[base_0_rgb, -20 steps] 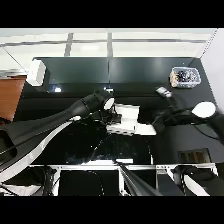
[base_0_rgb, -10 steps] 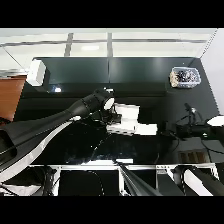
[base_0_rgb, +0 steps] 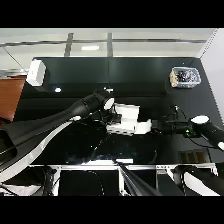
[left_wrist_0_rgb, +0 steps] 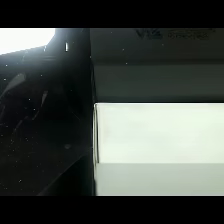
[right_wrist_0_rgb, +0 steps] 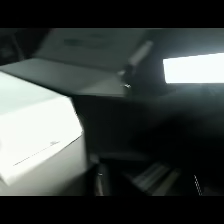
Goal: Fold the box and place the chain.
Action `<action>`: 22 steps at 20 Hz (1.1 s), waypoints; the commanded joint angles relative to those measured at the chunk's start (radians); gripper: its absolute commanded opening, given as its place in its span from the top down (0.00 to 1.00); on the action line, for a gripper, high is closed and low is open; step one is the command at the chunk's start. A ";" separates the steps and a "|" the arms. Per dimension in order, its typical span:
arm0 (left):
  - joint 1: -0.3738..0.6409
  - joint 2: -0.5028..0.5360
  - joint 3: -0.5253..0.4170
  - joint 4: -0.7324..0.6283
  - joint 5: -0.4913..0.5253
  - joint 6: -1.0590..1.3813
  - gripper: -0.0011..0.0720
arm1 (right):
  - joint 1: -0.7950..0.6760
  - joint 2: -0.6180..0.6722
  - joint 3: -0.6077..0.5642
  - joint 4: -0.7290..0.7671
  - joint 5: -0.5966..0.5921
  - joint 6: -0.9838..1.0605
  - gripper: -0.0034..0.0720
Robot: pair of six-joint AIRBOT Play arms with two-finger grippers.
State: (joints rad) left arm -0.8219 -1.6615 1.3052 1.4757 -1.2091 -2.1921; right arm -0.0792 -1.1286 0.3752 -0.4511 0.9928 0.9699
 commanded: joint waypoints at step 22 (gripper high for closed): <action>0.000 0.000 0.000 0.000 0.000 0.000 0.95 | 0.511 -0.109 0.410 -0.549 -0.043 0.800 0.49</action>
State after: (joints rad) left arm -0.8219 -1.6619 1.3052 1.4757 -1.2087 -2.1925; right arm 0.3828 -1.1965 0.7326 -0.9070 0.9394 1.6230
